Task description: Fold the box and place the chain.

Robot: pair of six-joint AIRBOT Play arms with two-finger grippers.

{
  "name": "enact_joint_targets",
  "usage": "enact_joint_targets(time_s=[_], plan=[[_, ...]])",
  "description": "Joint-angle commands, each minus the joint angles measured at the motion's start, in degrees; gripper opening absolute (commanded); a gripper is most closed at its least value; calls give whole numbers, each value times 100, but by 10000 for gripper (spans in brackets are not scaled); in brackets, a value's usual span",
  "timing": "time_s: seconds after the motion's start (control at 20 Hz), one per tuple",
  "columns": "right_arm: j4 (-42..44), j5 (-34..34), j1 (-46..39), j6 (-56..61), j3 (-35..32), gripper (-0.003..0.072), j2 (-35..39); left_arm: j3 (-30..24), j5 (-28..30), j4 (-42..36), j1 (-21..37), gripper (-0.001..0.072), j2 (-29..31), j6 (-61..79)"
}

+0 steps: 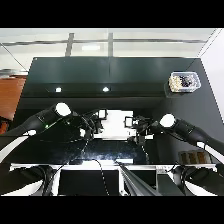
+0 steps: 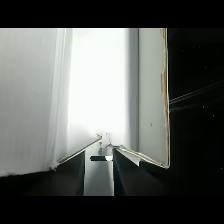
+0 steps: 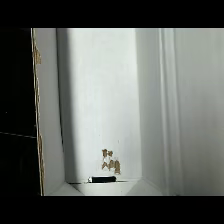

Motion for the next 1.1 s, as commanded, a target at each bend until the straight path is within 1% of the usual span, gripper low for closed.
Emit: enact_joint_targets(time_s=[0.0,0.1,0.2,0.3,0.35,0.45,0.65,0.75,0.8,0.85,0.9,1.0,1.05], plan=[[4,-31,9,-2,0,293,-2,4,13,-37,-24,221,-4,-4],[4,-31,9,-2,0,293,-2,2,9,-140,-24,160,-7,-26],[4,-33,9,-2,0,293,-2,2,-59,-306,-24,166,-20,-26],[4,-35,9,-2,0,293,-2,2,-153,-254,-24,168,-22,-26],[4,-37,9,-2,0,293,-2,2,-175,-258,-24,182,-22,-26],[2,-37,9,-2,0,293,-2,2,-256,-262,-24,341,-22,-24],[4,-50,9,-2,0,293,-2,2,-295,-243,-24,336,-22,-26],[4,-50,9,-2,0,293,-2,2,-293,-240,-24,416,-22,-24],[2,-50,9,-2,0,293,-2,2,-291,-214,-22,410,-22,-26],[4,-50,9,-2,0,293,-2,4,-291,-109,-24,279,-17,-48],[2,-50,9,-2,0,293,-2,4,-302,70,-17,31,2,-96],[7,-55,9,-2,2,293,-2,26,-404,466,55,28,153,-678],[4,-55,9,-2,2,293,-2,79,-520,745,144,28,350,-973]])
